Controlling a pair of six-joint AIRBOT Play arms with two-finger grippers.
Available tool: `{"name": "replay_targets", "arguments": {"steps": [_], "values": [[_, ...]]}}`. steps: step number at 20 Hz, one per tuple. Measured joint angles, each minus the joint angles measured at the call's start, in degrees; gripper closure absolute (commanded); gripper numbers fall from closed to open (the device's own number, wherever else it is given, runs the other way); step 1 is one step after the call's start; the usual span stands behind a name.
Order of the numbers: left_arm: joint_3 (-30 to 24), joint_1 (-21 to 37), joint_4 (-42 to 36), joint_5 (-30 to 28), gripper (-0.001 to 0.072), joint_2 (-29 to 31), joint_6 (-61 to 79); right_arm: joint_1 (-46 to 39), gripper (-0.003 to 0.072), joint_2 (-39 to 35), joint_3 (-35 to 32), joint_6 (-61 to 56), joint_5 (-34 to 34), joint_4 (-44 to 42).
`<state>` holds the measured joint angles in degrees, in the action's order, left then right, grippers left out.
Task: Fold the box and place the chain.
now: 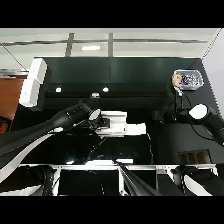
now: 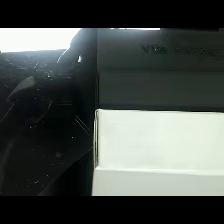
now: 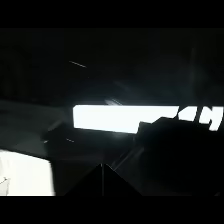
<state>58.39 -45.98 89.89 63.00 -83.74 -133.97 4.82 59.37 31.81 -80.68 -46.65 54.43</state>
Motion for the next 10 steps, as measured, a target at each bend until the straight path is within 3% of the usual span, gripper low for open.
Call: {"name": "replay_targets", "arguments": {"steps": [3,7,10], "values": [[0.0,0.0,0.0,0.0,0.0675,0.0,0.0,0.1,0.0669,4.8,-1.4,-1.4,-3.2,-4.9],[0.0,0.0,0.0,0.0,0.0675,0.0,0.1,2.7,0.0668,10.6,-1.9,7.8,-6.6,-18.3],[0.0,0.0,0.0,0.0,0.0675,0.0,0.1,3.4,0.0667,12.2,-1.2,12.8,-9.8,-22.7]]}}
